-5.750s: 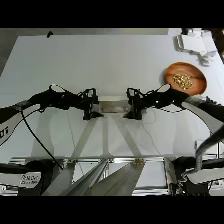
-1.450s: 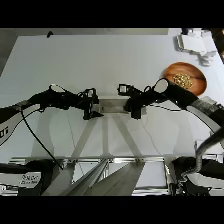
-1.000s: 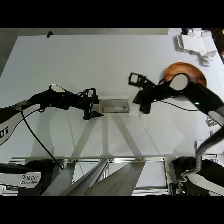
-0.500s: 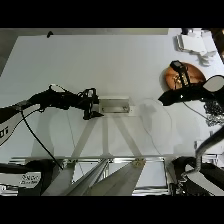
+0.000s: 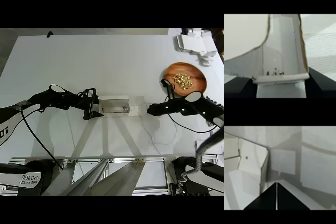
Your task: Fold the box and place the chain.
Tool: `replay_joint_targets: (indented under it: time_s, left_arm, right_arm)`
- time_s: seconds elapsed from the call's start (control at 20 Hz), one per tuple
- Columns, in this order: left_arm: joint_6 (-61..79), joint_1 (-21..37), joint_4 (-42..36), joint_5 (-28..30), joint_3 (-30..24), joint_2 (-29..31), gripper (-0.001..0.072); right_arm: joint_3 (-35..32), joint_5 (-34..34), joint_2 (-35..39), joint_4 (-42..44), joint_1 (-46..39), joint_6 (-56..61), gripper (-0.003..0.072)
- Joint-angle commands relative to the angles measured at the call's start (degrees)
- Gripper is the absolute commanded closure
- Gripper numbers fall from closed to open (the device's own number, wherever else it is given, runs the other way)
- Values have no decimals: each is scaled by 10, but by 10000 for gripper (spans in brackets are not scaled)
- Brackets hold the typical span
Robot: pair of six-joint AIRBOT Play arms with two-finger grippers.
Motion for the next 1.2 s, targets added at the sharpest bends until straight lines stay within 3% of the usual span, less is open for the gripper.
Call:
replay_joint_targets:
  time_s: [0.0,0.2,0.55,0.6,0.75,0.85,1.0,1.1,1.15]
  left_arm:
    - [0,0,0,0,0,0,394]
    - [0,0,0,0,0,0,394]
    - [0,0,0,0,0,0,394]
    - [0,0,0,0,0,0,394]
    - [0,0,0,0,0,0,394]
    - [0,0,0,0,0,0,394]
    - [0,0,0,0,0,0,394]
    - [0,0,0,0,0,0,394]
    - [0,0,0,0,0,0,394]
  right_arm:
    - [-4,-17,-45,100,37,-42,683]
    - [-3,17,-45,199,47,-94,682]
    - [-3,57,-31,259,47,-97,663]
    - [-3,59,-31,260,47,-97,611]
    - [-3,71,-31,260,47,-97,559]
    - [-3,75,-31,261,54,-96,433]
    - [-3,57,-31,261,83,-97,346]
    - [-3,33,-31,260,100,-97,204]
    - [-3,16,-31,259,105,-97,196]
